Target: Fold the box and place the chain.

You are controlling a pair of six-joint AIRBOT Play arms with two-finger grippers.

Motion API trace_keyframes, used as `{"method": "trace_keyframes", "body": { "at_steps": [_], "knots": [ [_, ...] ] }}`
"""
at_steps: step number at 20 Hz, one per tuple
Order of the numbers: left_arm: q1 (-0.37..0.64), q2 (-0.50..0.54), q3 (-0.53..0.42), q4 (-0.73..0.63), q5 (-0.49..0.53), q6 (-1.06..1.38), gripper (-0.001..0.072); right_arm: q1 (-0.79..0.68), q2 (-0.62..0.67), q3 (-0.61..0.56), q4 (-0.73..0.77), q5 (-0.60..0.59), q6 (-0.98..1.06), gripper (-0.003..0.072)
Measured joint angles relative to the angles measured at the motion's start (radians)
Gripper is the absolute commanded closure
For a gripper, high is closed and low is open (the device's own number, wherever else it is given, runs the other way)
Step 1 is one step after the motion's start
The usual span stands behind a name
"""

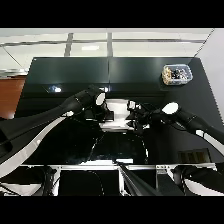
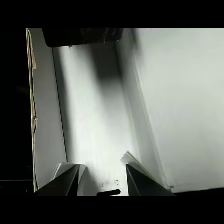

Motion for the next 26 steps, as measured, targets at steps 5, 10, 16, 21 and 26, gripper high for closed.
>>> {"method": "trace_keyframes", "body": {
  "at_steps": [5,10,16,21,26],
  "knots": [
    [0.0,0.0,0.0,-0.003,0.004,-0.002,0.0684,0.006,-0.018,0.0,0.024,-0.026,0.058,0.0642],
    [0.0,0.0,0.0,-0.024,0.006,0.002,0.0684,-0.085,0.11,0.017,-0.189,0.066,0.559,0.0669],
    [0.0,0.0,0.0,-0.027,0.005,0.001,0.0684,-0.505,0.231,-0.023,-0.388,0.262,1.192,0.0669],
    [0.0,0.0,0.0,-0.028,0.005,0.001,0.0684,-0.554,0.072,-0.091,-0.228,0.3,1.247,0.0669],
    [0.0,0.0,0.0,-0.029,0.005,0.001,0.0684,-0.388,-0.061,-0.04,-0.059,0.298,1.175,0.0263]
  ]
}}
